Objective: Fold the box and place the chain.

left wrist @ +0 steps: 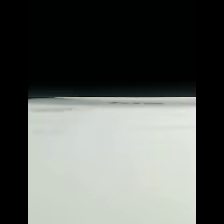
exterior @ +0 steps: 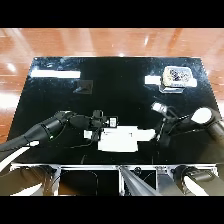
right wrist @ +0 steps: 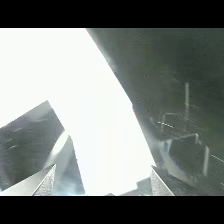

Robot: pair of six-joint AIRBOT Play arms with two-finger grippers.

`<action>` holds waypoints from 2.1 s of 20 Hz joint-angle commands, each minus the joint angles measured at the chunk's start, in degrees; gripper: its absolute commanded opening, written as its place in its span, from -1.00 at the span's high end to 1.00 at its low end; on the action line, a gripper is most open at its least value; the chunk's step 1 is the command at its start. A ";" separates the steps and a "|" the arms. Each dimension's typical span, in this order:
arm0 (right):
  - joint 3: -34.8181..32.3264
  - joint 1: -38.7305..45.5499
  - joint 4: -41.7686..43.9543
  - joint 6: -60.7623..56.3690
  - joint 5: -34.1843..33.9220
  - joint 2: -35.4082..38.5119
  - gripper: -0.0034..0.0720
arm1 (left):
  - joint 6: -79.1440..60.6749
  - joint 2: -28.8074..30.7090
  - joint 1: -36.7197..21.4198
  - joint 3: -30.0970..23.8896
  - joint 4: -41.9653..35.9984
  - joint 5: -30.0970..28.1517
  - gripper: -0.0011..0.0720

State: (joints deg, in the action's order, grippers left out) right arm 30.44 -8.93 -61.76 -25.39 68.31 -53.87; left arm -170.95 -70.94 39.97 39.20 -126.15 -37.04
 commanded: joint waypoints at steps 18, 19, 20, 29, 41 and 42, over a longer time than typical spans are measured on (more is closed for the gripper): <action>-2.19 -8.72 4.20 21.57 -15.76 -2.97 -1.00 | -1.14 -7.15 -4.81 6.03 -0.48 2.25 0.90; -2.25 -8.72 5.55 23.93 -15.74 -3.06 -1.00 | -1.14 -8.02 -5.07 6.84 -0.46 0.81 0.90; -2.25 -8.72 7.30 25.88 -15.61 -3.23 -1.00 | -1.14 -8.92 -5.42 7.61 -0.35 -1.05 0.90; -2.25 -15.91 9.46 34.27 -20.02 -9.20 -1.00 | -1.14 -10.16 -5.79 9.03 0.92 -3.15 0.90; -2.25 -18.32 17.40 31.93 -33.48 -9.46 -1.00 | -1.14 -10.12 -5.79 9.03 0.76 -5.42 0.90; -2.25 -18.21 17.35 30.67 -33.51 -9.40 -1.00 | -1.14 -10.12 -5.79 9.03 0.76 -5.66 0.90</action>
State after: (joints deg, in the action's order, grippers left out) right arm 28.21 -27.14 -46.74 7.22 35.70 -63.37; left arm -172.07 -81.06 34.20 48.16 -125.40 -41.52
